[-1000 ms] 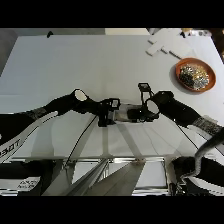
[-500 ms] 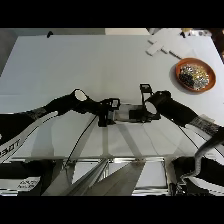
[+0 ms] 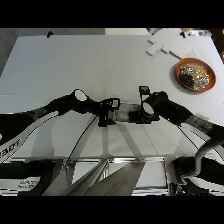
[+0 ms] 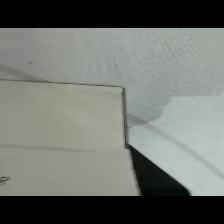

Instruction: Fold the box and place the chain.

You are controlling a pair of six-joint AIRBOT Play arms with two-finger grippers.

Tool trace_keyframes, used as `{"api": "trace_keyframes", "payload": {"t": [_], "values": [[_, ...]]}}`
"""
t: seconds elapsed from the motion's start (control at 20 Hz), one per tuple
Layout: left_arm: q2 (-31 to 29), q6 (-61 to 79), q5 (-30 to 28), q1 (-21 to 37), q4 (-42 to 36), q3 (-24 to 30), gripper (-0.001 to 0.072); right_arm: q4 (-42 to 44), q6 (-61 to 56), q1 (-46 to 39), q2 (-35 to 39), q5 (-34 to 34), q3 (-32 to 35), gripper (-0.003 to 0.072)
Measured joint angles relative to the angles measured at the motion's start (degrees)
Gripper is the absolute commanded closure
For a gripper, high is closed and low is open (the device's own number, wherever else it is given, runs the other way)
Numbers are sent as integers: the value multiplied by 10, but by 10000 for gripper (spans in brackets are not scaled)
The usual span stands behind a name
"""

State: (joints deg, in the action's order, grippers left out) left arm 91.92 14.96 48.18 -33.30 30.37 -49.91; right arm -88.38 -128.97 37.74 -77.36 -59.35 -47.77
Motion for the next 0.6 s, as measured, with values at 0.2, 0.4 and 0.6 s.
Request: {"api": "trace_keyframes", "payload": {"t": [0.2, 0.4, 0.6], "values": [[0, -1, 0, 0, 0, 0, 701, -4, -2, 0, -1, 0, 0, 674], [0, 0, 1, 0, 1, 0, 701, -7, 0, 0, -1, 7, 0, 527], [0, 1, 1, 0, 1, 0, 701, -6, 3, 0, 2, 11, 0, 426]]}}
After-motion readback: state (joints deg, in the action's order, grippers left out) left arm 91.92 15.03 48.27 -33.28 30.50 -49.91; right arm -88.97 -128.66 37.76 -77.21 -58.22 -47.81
